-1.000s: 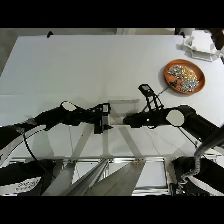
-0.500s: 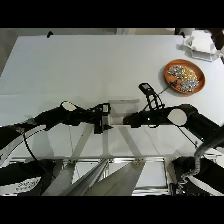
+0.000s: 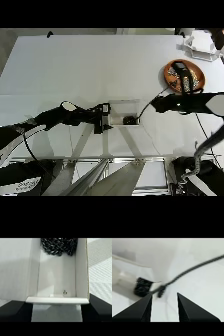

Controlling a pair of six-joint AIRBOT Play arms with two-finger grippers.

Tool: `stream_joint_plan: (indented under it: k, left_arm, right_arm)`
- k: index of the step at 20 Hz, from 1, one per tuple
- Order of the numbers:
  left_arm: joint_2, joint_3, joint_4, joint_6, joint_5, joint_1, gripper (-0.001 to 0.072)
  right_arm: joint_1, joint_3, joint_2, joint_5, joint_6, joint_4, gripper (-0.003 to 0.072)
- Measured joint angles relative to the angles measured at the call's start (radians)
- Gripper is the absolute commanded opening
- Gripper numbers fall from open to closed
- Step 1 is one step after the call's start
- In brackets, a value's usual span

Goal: Fold the box and place the chain.

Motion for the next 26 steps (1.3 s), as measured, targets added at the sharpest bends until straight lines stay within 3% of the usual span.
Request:
stream_joint_plan:
  k: [4,6,13,18,23,26]
  left_arm:
    - [0.0,0.0,0.0,0.0,0.0,0.0,0.041]
    - [0.0,0.0,0.0,0.0,0.0,0.0,0.041]
    - [0.0,0.0,0.0,0.0,0.0,0.0,0.041]
    - [0.0,0.0,0.0,0.0,0.0,0.0,0.041]
    - [0.0,0.0,0.0,0.0,0.0,0.0,0.041]
    - [0.0,0.0,0.0,0.0,0.0,0.0,0.041]
  right_arm:
    - [-0.169,0.007,-0.003,0.006,-0.003,-0.077,0.0357]
    - [-0.229,0.008,-0.05,-0.017,-0.003,-0.097,0.0487]
    - [-0.29,0.008,-0.378,-0.293,-0.003,0.003,0.0481]
    - [-0.296,0.008,-0.522,-0.499,0.009,0.117,0.0453]
    - [-0.298,0.008,-0.591,-0.603,0.058,0.143,0.032]
    - [-0.298,0.008,-0.605,-0.654,0.07,0.149,0.0149]
